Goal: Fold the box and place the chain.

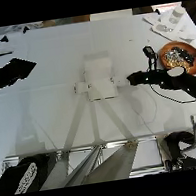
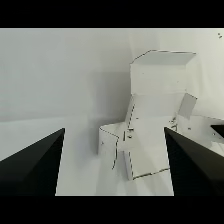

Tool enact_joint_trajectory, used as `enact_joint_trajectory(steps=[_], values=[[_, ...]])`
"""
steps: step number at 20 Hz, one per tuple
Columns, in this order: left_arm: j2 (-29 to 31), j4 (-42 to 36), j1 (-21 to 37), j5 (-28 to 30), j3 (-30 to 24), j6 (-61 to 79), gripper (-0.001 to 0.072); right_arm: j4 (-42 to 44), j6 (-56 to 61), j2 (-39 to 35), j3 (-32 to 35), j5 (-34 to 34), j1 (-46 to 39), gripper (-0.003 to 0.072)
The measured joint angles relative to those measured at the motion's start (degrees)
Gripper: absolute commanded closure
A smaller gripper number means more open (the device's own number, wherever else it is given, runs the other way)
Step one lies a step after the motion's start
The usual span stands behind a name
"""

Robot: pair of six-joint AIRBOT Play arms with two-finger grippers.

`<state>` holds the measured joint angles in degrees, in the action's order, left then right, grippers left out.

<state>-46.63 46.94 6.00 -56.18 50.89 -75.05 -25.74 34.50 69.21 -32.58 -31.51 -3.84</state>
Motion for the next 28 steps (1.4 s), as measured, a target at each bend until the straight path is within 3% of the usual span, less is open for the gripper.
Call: enact_joint_trajectory(steps=[17, 28], values=[[0.00, -0.24, 0.00, 2.12, 0.00, 0.02, 0.0011, 0.68, -0.48, -0.02, 1.16, 2.43, 0.61, 0.0667], [-0.07, -10.93, -0.35, 5.68, 0.00, 0.72, 0.0021, 0.70, -0.48, -0.02, 1.16, 2.45, 0.61, 0.0667]])
